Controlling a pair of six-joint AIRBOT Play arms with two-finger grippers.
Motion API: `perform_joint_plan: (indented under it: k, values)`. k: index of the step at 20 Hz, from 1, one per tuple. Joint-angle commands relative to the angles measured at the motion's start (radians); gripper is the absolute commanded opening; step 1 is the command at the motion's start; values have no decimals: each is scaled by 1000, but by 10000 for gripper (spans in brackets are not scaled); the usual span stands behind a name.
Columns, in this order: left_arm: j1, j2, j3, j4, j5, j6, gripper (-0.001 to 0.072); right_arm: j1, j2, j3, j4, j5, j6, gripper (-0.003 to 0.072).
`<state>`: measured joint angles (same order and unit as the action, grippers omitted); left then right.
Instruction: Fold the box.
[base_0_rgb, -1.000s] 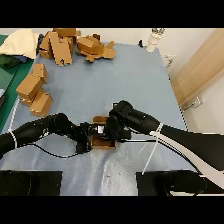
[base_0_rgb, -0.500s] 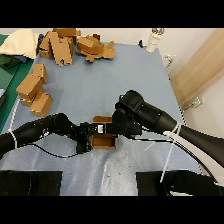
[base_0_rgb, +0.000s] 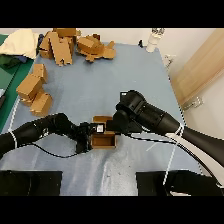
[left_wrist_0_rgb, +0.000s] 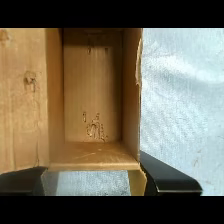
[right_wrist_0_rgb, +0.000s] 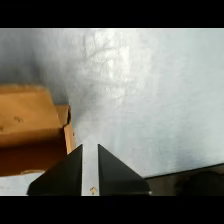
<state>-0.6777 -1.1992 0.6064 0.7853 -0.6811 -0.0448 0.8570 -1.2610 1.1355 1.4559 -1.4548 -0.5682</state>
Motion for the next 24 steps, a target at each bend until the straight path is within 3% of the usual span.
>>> perform_joint_plan:
  k: [1, 3, 5, 7, 11, 13, 16, 20, 24]
  values:
    - [0, 0, 1, 0, -1, 0, 302, -19, 10, 1, -103, -75, 26, 123]
    - [0, 0, 1, 0, 0, 0, 302, -56, 9, -1, -129, -145, -27, 4]
    - [0, 0, 1, 0, 0, 0, 302, -114, 9, -2, -168, -156, -101, 2]
    - [0, 0, 1, 0, 1, 0, 302, -222, 10, -2, -149, -62, -183, 0]
    - [0, 0, 1, 0, 0, 0, 302, -558, 7, -45, 296, 376, -449, -1]
    - [0, 0, 2, 0, 1, 0, 302, -709, 2, -111, 590, 479, -681, -1]
    - [0, 0, 1, 0, 0, 0, 302, -822, -60, -231, 1004, 463, -1077, -1]
    - [0, 0, 1, 0, 0, 0, 302, -744, -164, -360, 1390, 387, -1468, -1]
    - [0, 0, 1, 0, 1, 0, 301, -637, -165, -378, 1473, 219, -1708, -2]
